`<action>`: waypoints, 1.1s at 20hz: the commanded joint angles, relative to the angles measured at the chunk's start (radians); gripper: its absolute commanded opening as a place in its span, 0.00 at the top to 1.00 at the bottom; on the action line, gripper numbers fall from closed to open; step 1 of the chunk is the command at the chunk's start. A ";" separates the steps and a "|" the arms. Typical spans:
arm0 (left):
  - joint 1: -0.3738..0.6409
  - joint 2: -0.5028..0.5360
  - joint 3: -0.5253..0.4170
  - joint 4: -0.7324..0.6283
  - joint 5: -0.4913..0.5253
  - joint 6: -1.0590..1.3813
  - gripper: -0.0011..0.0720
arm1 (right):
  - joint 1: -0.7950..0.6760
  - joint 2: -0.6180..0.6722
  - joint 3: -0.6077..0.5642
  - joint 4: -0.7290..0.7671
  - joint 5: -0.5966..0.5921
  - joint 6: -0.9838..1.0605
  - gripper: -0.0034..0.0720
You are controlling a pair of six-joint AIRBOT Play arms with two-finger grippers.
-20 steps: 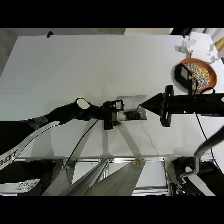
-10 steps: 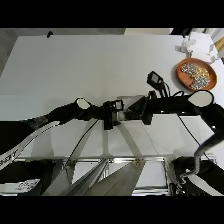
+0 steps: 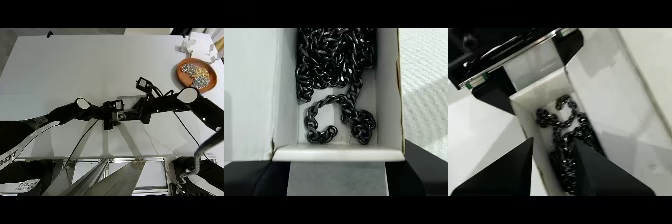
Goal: Fold the box and place the chain.
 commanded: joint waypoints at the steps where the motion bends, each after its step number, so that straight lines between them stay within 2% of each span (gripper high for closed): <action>1: 0.000 0.001 0.000 0.000 0.000 0.000 0.64 | -0.057 0.000 0.101 -0.028 0.017 -0.074 0.70; 4: 0.000 0.001 0.000 0.000 0.000 0.000 0.64 | -0.132 -0.001 0.147 0.089 0.003 -0.252 0.71; 6: 0.000 0.001 0.000 0.000 0.000 0.000 0.64 | -0.151 -0.009 0.147 0.187 -0.083 -0.344 0.73; 8: 0.000 0.001 0.000 0.000 0.000 0.000 0.64 | -0.150 -0.047 0.147 0.194 -0.141 -0.381 0.73; 14: 0.000 0.001 0.000 0.000 0.000 0.000 0.64 | -0.080 -0.213 0.147 0.141 -0.090 -0.380 0.73; 17: 0.000 0.001 0.000 0.000 0.000 0.000 0.64 | -0.046 -0.203 0.146 0.105 -0.065 -0.380 0.71; 22: 0.000 0.001 0.000 0.000 0.000 0.000 0.64 | -0.042 -0.116 0.132 0.058 0.052 -0.377 0.71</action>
